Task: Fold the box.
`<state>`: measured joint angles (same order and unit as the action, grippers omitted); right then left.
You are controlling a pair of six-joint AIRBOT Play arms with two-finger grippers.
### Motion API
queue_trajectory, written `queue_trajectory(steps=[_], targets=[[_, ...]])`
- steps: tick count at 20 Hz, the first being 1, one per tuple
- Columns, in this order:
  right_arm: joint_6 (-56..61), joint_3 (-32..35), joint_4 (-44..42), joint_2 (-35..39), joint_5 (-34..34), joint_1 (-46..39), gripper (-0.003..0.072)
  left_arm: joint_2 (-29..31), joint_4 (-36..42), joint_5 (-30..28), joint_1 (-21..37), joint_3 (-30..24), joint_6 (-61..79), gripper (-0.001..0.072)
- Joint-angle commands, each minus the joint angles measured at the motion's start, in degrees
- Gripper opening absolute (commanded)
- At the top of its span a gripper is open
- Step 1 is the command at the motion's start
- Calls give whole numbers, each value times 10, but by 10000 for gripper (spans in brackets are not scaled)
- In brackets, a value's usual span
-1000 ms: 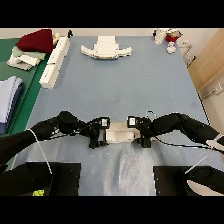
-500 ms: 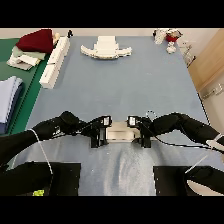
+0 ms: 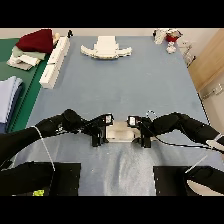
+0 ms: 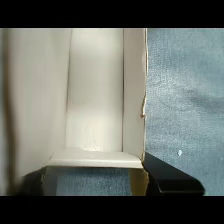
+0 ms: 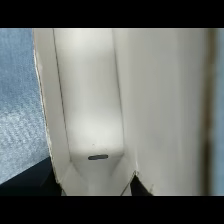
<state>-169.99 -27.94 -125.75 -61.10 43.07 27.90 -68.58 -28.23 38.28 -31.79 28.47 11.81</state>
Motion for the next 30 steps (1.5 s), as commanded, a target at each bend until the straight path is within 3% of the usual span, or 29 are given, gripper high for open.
queue_trajectory(steps=[1,26,27,28,30], targets=[[0,-1,0,0,0,0,537,-1,-5,13,0,1,3,416],[0,-1,0,0,-6,0,537,0,-5,12,0,1,3,416],[0,-1,0,0,-6,0,600,0,-5,12,0,1,3,416],[1,-1,0,1,-4,0,720,0,-5,12,0,1,3,416],[30,-4,27,12,9,0,720,0,-5,12,0,1,3,416]])
